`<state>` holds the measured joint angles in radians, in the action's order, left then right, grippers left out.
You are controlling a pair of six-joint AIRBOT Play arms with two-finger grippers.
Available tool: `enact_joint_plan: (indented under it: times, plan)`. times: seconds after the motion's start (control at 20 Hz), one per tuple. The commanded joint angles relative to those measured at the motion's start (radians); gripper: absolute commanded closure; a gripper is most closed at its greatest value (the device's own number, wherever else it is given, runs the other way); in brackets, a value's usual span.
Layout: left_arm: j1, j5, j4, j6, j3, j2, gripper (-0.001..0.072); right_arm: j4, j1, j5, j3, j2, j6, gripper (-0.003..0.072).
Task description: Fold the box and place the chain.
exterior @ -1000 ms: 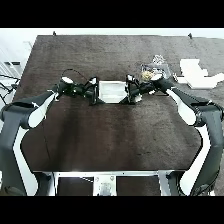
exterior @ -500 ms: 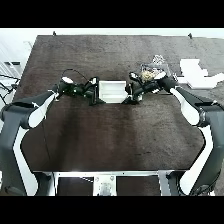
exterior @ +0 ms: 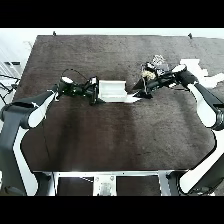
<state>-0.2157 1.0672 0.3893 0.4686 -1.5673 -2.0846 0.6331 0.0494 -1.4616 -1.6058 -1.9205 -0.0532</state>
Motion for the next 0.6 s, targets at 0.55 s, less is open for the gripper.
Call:
enact_joint_plan:
  times: [0.55]
  plan:
    - [-0.001,-0.003,0.007,0.002,0.0,-0.002,0.043,-0.252,-0.198,0.349,0.018,0.008,0.08,0.0673]
